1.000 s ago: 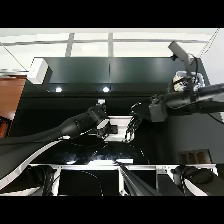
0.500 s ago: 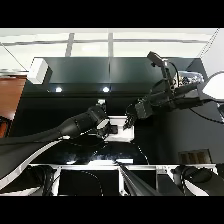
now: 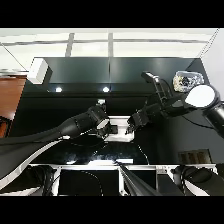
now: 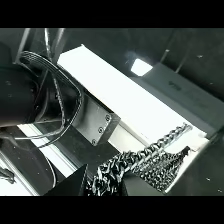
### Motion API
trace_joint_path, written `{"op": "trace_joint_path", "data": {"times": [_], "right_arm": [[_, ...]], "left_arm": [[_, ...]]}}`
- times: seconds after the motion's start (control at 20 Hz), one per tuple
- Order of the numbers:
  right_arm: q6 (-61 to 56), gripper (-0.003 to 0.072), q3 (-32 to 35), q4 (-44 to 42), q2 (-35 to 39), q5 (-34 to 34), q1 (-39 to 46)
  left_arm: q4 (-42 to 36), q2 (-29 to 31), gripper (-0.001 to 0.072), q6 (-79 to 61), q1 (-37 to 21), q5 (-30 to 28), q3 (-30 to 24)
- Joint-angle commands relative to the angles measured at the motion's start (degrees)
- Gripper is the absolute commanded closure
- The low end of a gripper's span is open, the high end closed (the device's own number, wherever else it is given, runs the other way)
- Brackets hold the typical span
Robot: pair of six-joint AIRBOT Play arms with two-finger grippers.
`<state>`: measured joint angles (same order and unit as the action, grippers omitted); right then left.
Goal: Fold the box and place the chain.
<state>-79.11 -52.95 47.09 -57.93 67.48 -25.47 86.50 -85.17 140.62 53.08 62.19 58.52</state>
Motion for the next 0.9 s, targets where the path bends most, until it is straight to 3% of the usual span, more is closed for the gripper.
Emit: {"op": "trace_joint_path", "data": {"times": [0.0,0.3,0.35,0.4,0.5,0.85], "right_arm": [[0.3,0.0679,1.7,-2.8,-1.8,-2.6,-1.4],[0.2,0.0675,1.7,-2.2,-4.9,-3.1,-2.6],[-0.8,0.0648,1.7,-0.8,-5.0,-2.9,-2.6],[-1.8,0.0504,1.7,0.6,-5.0,-2.4,-2.6],[-2.1,0.0434,1.6,2.9,-4.8,-0.1,-1.3],[-1.2,0.0435,0.7,13.7,7.6,8.2,17.2]], "left_arm": [[0.0,0.0,0.0681,0.0,0.0,0.0,0.0],[0.0,0.0,0.0681,0.0,0.0,0.0,0.0],[0.0,0.0,0.0681,0.0,0.0,0.0,0.0],[0.0,0.0,0.0681,0.0,0.0,0.0,0.0],[0.0,0.0,0.0681,0.0,0.0,0.0,0.0],[0.0,0.0,0.0681,0.0,0.0,-0.2,0.0]]}}
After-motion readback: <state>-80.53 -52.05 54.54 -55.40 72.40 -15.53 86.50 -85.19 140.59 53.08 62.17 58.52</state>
